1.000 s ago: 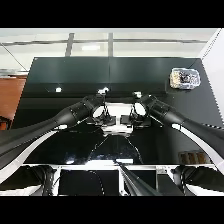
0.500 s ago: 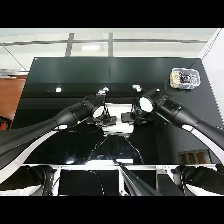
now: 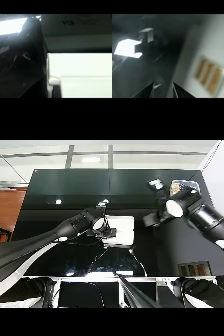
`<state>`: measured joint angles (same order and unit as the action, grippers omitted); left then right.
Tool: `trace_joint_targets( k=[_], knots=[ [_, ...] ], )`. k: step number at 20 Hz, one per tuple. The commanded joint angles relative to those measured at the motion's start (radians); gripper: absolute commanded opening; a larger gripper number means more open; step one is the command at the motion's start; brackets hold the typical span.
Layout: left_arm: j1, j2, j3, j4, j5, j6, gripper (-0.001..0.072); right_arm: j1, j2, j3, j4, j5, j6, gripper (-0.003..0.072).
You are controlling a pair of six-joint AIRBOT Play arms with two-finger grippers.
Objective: Fold the box and place the chain.
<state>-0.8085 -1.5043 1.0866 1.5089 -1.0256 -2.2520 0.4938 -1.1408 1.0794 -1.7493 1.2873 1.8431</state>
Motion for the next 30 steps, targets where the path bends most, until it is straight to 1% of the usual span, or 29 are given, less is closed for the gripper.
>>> trace_joint_targets(
  k=[1, 3, 4, 5, 6, 8, 10, 11, 12, 13, 14, 16, 17, 20, 23, 24, 25, 30],
  knots=[
    [0.0, 0.0, 0.0, 0.0, 0.0, 0.0, 0.0027, -0.188, 0.01, -0.002, -0.204, -0.199, -0.029, 0.0281],
    [0.0, 0.0, 0.0, 0.0, 0.0, 0.0, 0.0027, -0.325, -0.01, -0.002, -0.198, -0.389, 0.01, 0.0298],
    [0.0, 0.0, 0.0, 0.0, 0.0, 0.0, 0.0027, -0.385, -0.033, -0.002, -0.187, -0.468, 0.025, 0.0603],
    [0.0, 0.0, 0.0, 0.0, 0.0, 0.0, 0.0026, -0.444, -0.071, 0.0, -0.158, -0.527, 0.027, 0.072],
    [0.0, 0.0, 0.0, 0.0, 0.001, 0.0, 0.0027, -0.504, -0.118, 0.008, -0.09, -0.557, 0.027, 0.072],
    [0.001, 0.0, 0.0, 0.0, 0.001, 0.0, 0.0026, -0.597, -0.229, 0.057, 0.089, -0.565, 0.027, 0.072],
    [0.001, 0.0, 0.0, 0.0, 0.002, 0.0, 0.0027, -0.666, -0.338, 0.153, 0.307, -0.562, 0.026, 0.072],
    [0.001, 0.0, 0.0, 0.0, 0.005, 0.0, 0.0027, -0.683, -0.389, 0.211, 0.369, -0.547, 0.025, 0.072],
    [0.001, 0.0, 0.0, 0.0, 0.005, 0.0, 0.0027, -0.692, -0.445, 0.28, 0.385, -0.513, 0.025, 0.072],
    [0.0, 0.0, 0.0, 0.0, 0.004, 0.0, 0.0027, -0.697, -0.497, 0.348, 0.388, -0.466, 0.032, 0.0701],
    [0.0, 0.0, 0.0, 0.0, 0.003, 0.0, 0.0027, -0.698, -0.551, 0.418, 0.395, -0.409, 0.047, 0.0559],
    [0.0, 0.0, 0.0, -0.002, 0.0, 0.0, 0.0027, -0.698, -0.633, 0.517, 0.395, -0.332, 0.113, 0.0552],
    [0.0, 0.0, 0.0, -0.002, 0.001, 0.0, 0.0026, -0.698, -0.659, 0.545, 0.396, -0.31, 0.142, 0.0552],
    [0.0, 0.0, 0.0, -0.002, 0.004, 0.0, 0.0027, -0.7, -0.694, 0.567, 0.4, -0.312, 0.226, 0.0552],
    [0.0, 0.0, 0.0, -0.002, 0.004, 0.0, 0.0027, -0.7, -0.716, 0.567, 0.441, -0.334, 0.246, 0.055],
    [0.0, 0.0, 0.0, -0.002, 0.004, 0.0, 0.0027, -0.7, -0.724, 0.567, 0.44, -0.338, 0.264, 0.0536],
    [0.0, 0.0, 0.0, -0.002, 0.003, 0.0, 0.0027, -0.7, -0.731, 0.567, 0.44, -0.345, 0.275, 0.0437],
    [0.0, 0.0, 0.0, -0.002, 0.001, 0.0, 0.0027, -0.7, -0.756, 0.567, 0.466, -0.392, 0.304, 0.0432]
  ],
)
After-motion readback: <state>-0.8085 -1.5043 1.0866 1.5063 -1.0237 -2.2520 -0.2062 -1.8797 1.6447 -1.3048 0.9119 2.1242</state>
